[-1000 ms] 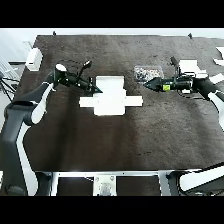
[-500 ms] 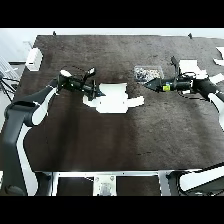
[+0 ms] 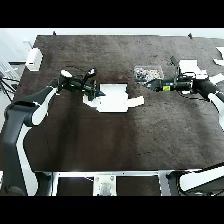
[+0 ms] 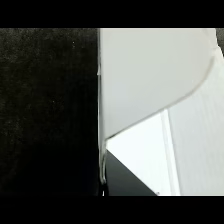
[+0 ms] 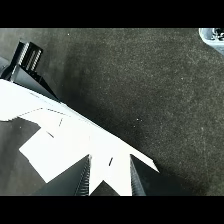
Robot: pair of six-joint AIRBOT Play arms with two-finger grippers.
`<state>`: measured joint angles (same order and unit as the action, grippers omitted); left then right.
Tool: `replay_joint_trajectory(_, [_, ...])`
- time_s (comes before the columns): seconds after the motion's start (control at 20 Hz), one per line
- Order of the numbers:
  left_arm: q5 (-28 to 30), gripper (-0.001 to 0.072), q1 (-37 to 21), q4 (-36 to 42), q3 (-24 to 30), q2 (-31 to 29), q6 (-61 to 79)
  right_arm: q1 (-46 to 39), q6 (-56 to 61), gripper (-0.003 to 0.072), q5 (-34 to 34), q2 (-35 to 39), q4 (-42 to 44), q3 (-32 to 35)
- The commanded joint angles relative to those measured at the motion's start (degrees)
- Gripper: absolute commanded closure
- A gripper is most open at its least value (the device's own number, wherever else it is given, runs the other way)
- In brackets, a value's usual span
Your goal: Fold the box and place the chain.
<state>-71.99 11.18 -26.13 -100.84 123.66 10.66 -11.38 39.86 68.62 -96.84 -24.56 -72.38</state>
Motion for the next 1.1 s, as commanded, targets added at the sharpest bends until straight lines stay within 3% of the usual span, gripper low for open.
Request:
replay_joint_trajectory(0.0, [-0.5,0.0691,0.0,-0.9,0.0,0.0,-1.2,0.1,-3.3,0.0394,1.1,0.0,0.2,0.2])
replay_joint_trajectory(0.45, [-4.1,0.0689,0.0,-0.9,0.0,0.0,-1.2,5.6,-16.7,0.0422,8.5,0.4,5.0,1.2])
replay_joint_trajectory(0.75, [-4.0,0.0689,0.0,-0.8,0.0,0.0,-1.2,7.7,-30.9,0.0420,5.2,3.0,5.5,5.1])
replay_joint_trajectory(0.9, [-3.9,0.0689,0.0,-0.7,0.0,0.0,-1.2,7.6,-31.5,0.0422,3.0,3.0,7.7,5.0])
replay_joint_trajectory(0.95, [-3.9,0.0689,0.0,-0.6,0.0,0.0,-1.2,7.6,-31.2,0.0448,3.3,3.1,9.1,5.0])
replay_joint_trajectory(1.0, [-3.9,0.0689,0.0,-0.5,0.0,0.0,-1.2,7.6,-31.0,0.0632,6.2,3.4,8.7,5.0])
replay_joint_trajectory(1.05, [-3.9,0.0689,0.0,-0.5,0.0,0.0,-1.2,7.6,-32.1,0.0662,8.9,4.0,7.9,5.5])
